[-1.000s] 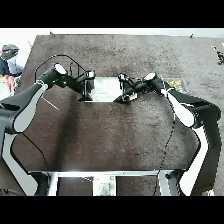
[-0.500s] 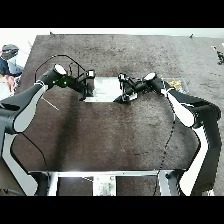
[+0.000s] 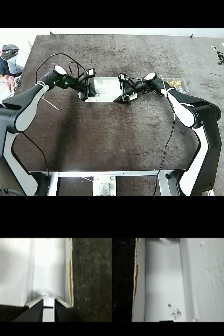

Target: Fold the box and place the chain.

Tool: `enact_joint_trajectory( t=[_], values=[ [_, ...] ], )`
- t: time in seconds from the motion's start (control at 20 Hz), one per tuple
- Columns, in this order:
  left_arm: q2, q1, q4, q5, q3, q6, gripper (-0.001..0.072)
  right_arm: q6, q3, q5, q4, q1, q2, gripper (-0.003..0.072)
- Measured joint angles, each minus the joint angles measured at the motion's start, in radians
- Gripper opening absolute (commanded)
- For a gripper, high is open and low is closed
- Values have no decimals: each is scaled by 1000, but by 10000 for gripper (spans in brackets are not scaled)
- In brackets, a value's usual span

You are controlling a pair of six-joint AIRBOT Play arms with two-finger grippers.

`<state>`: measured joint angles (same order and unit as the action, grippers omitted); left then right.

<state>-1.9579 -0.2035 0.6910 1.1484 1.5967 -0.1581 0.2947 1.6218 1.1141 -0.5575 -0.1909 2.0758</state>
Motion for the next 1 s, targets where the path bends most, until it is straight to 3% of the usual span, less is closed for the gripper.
enact_joint_trajectory(
  t=[0.25,0.35,0.4,0.45,0.6,0.65,0.7,0.75,0.8,0.9,1.0],
  values=[
    [-8,-1,-35,10,0,-23,160,0,0,0,0,0,0,463],
    [-8,-1,-37,11,0,-27,461,1,0,0,0,0,0,463],
    [-9,-1,-39,11,0,-28,570,1,0,0,0,0,0,463],
    [-10,-1,-39,11,0,-29,634,1,0,0,0,0,0,463],
    [-10,0,-40,12,0,-32,629,1,0,1,0,0,0,464],
    [-10,0,-40,12,0,-31,517,1,0,1,0,0,0,464],
    [-10,0,-40,14,0,-24,309,0,0,1,0,0,0,463],
    [-10,0,-39,17,0,-20,159,1,0,1,0,0,0,463],
    [-10,0,-39,19,0,-16,62,1,0,1,0,0,0,463],
    [-10,11,-41,24,0,4,13,0,0,1,0,0,0,463],
    [-6,32,-40,45,0,24,11,0,0,1,0,0,0,463]
  ],
)
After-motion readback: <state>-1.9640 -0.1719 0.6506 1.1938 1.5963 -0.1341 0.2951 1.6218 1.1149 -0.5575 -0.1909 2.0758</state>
